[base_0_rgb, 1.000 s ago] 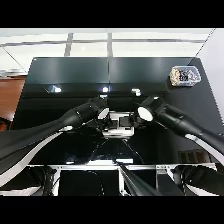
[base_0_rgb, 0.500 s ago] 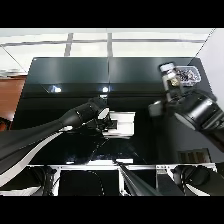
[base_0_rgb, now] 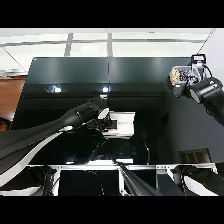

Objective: Fold the box and place the chain.

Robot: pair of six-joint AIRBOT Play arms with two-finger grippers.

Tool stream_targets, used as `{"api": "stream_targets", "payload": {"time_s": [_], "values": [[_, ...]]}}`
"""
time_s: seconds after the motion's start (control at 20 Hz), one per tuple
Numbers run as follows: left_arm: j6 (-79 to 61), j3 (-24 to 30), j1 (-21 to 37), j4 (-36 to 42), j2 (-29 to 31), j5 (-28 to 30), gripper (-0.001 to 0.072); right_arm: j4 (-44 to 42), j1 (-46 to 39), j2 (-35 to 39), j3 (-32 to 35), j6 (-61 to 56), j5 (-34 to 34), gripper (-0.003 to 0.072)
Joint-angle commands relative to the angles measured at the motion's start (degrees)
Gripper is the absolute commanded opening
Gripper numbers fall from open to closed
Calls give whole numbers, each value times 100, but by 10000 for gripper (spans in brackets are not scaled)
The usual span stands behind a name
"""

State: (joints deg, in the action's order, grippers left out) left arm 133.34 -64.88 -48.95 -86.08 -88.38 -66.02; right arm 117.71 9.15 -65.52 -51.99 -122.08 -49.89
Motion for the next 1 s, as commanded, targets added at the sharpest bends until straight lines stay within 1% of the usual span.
{"api": "stream_targets", "payload": {"time_s": [0.0,0.05,0.15,0.3,0.4,0.45,0.5,0.65,0.85,0.9,0.95], "values": [[-2,-4,4,0,2,-2,29,-621,-793,-778,-184,-20,1755,720],[-2,-4,2,2,2,-2,29,-809,-929,-1115,-520,-46,1810,720],[-2,-4,4,2,2,-4,29,-1438,-1169,-1843,-1445,-44,1434,720],[-2,-4,2,2,2,-42,29,-3294,-1609,-2835,-3001,-44,387,720],[-2,-4,4,0,2,-46,29,-4238,-1902,-3316,-3788,-153,-181,713],[-2,-4,4,0,2,-44,29,-4426,-2002,-3456,-3995,-258,-299,642],[-2,-4,4,0,2,-46,29,-4454,-2074,-3554,-4111,-332,-365,642],[-2,-4,2,2,2,-52,29,-4465,-2240,-3716,-4140,-527,-372,642],[-2,-4,4,2,2,-48,29,-4704,-2275,-3965,-4140,-520,-131,639],[-2,-4,4,2,2,-48,29,-4843,-2260,-4035,-4140,-514,-48,601],[-2,-4,4,2,2,-46,29,-4946,-2247,-4092,-4140,-514,26,601]]}}
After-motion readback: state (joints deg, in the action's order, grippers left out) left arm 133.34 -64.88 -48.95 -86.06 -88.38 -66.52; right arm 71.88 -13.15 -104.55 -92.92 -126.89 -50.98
